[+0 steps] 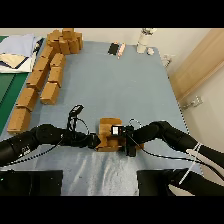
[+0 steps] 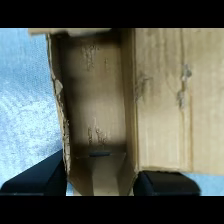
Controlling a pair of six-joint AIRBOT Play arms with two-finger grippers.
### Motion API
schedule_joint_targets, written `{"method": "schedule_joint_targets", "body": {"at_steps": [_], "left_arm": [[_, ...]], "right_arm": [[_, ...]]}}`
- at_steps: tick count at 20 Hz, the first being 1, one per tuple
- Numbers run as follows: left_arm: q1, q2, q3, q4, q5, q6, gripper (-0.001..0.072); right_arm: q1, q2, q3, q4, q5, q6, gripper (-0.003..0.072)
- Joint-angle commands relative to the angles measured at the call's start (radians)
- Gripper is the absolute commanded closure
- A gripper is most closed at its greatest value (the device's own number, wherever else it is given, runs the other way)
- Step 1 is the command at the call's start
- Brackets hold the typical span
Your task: Fold the box.
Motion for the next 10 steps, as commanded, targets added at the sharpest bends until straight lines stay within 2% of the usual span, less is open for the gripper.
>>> {"method": "schedule_joint_targets", "body": {"at_steps": [1,3,5,8,10], "left_arm": [[0.0,-0.041,0.005,-0.007,-0.012,-0.001,0.0289],[0.0,-0.069,0.005,-0.04,-0.005,-0.001,0.0287],[0.0,-0.085,0.009,-0.045,-0.029,0.006,0.021],[-0.021,-0.085,0.039,-0.027,-0.044,0.013,0.0215],[-0.037,-0.087,0.064,0.06,-0.038,-0.086,0.0233]], "right_arm": [[0.0,0.0,0.0,0.0,0.0,0.0,0.0237],[0.0,0.0,0.0,0.0,0.0,0.0,0.0238],[0.0,0.0,0.0,0.0,0.0,0.0,0.0238],[0.0,0.0,0.0,0.0,0.0,0.0,0.0238],[0.0,0.0,0.0,0.0,0.0,0.0,0.0238]]}}
